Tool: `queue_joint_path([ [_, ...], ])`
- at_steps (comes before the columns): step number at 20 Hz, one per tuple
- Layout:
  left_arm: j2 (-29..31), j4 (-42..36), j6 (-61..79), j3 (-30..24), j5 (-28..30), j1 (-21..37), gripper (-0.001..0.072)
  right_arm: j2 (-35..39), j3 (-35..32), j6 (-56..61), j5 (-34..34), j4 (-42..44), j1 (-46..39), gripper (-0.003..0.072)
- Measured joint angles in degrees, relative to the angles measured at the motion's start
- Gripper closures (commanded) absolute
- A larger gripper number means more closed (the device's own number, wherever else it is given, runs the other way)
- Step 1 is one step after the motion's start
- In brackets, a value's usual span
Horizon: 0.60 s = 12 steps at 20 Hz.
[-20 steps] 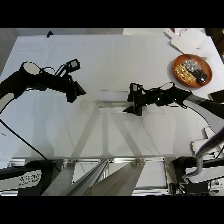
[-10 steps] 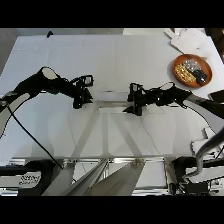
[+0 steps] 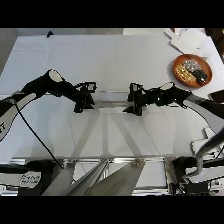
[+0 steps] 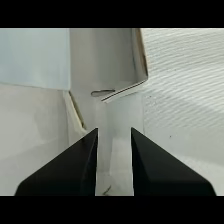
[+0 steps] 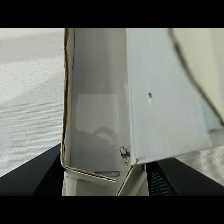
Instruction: Fold the box and place the chain.
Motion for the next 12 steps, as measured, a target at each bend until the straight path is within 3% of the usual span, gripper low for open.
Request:
queue_joint_path([
  [8,-0.1,3.8,-1.3,0.0,-0.2,0.0,0.0472,0.0,0.0,0.0,0.0,0.0,0.0,0.0275],
  [9,-0.1,4.3,-1.7,0.0,0.2,0.0,0.0453,0.0,0.0,0.0,0.0,0.0,0.0,0.0275],
  [11,-0.1,4.5,-2.0,0.0,1.5,0.0,0.0285,0.0,0.0,0.0,0.0,0.0,0.0,0.0275],
  [12,-0.1,4.1,-2.1,0.0,2.1,0.0,0.0247,0.0,0.0,0.0,0.0,0.0,0.0,0.0275],
])
